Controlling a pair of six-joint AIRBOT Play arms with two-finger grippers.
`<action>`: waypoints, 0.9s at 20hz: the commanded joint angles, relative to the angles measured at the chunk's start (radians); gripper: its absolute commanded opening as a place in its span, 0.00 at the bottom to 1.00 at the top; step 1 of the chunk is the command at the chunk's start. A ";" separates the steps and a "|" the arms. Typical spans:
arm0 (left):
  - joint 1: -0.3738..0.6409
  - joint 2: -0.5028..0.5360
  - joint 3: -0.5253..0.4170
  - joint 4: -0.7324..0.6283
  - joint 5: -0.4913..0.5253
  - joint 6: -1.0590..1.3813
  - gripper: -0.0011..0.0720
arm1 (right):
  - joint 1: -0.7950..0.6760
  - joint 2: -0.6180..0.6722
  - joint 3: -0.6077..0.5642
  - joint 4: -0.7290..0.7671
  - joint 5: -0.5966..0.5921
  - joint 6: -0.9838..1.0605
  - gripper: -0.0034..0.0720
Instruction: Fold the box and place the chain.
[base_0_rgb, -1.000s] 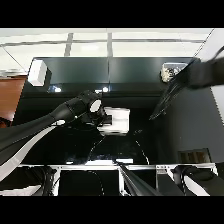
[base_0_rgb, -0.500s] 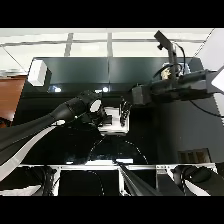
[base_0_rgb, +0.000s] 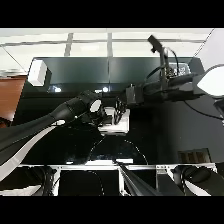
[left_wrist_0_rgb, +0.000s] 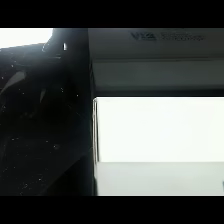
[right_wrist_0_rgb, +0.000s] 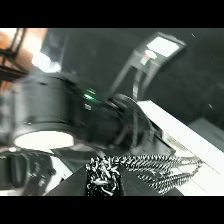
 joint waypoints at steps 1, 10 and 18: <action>0.001 -0.001 0.001 0.000 0.000 0.000 0.05 | 0.006 -0.032 -0.071 -0.025 -0.018 0.006 0.06; 0.001 -0.001 0.001 0.000 0.000 0.000 0.05 | 0.008 -0.142 -0.154 -0.019 -0.035 0.005 0.40; 0.001 -0.002 0.001 0.000 0.011 0.000 0.05 | -0.227 -0.014 -0.154 -0.274 0.196 -0.044 0.40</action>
